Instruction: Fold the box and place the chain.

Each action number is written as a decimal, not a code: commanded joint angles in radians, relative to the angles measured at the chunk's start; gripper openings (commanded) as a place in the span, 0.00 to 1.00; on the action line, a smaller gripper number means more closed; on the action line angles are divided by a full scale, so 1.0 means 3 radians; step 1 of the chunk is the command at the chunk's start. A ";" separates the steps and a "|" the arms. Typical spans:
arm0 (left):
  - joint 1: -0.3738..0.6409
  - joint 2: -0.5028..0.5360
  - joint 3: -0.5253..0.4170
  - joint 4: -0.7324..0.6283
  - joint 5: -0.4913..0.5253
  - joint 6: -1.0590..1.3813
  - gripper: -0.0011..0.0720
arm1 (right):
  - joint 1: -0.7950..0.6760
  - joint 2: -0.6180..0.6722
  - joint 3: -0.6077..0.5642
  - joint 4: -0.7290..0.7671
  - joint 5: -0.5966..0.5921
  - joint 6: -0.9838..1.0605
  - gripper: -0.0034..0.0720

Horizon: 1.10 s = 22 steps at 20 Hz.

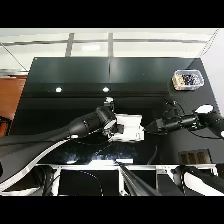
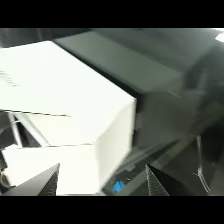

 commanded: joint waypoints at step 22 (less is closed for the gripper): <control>0.0000 0.0003 0.0004 0.0001 -0.0006 0.0005 0.06 | 0.1826 0.0151 0.0408 -0.1516 -0.1283 0.2398 0.77</control>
